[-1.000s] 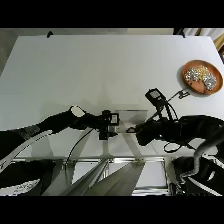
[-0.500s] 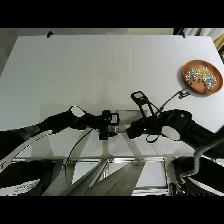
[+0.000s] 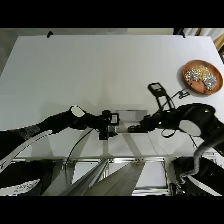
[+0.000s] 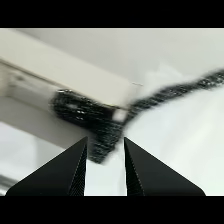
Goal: Fold the box and place the chain.
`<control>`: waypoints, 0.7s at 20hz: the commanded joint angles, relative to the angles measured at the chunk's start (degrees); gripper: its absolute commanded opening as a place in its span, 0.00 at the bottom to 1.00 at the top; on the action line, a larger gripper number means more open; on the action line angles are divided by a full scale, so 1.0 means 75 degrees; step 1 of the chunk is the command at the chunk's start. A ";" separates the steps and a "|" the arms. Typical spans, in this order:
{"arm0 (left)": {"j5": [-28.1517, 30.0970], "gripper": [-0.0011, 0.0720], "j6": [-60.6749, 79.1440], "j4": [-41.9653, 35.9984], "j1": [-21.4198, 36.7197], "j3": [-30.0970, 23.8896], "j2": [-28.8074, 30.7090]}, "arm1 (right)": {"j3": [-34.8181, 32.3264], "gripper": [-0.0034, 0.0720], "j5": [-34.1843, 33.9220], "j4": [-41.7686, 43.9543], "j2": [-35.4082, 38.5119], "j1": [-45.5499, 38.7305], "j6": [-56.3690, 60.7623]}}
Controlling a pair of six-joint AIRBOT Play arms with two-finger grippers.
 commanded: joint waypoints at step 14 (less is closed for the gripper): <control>0.0000 0.36 0.0003 0.0000 -0.0003 -0.0003 0.0006 | -0.0262 0.45 -0.1705 -0.0985 -0.2684 -0.2378 -0.0044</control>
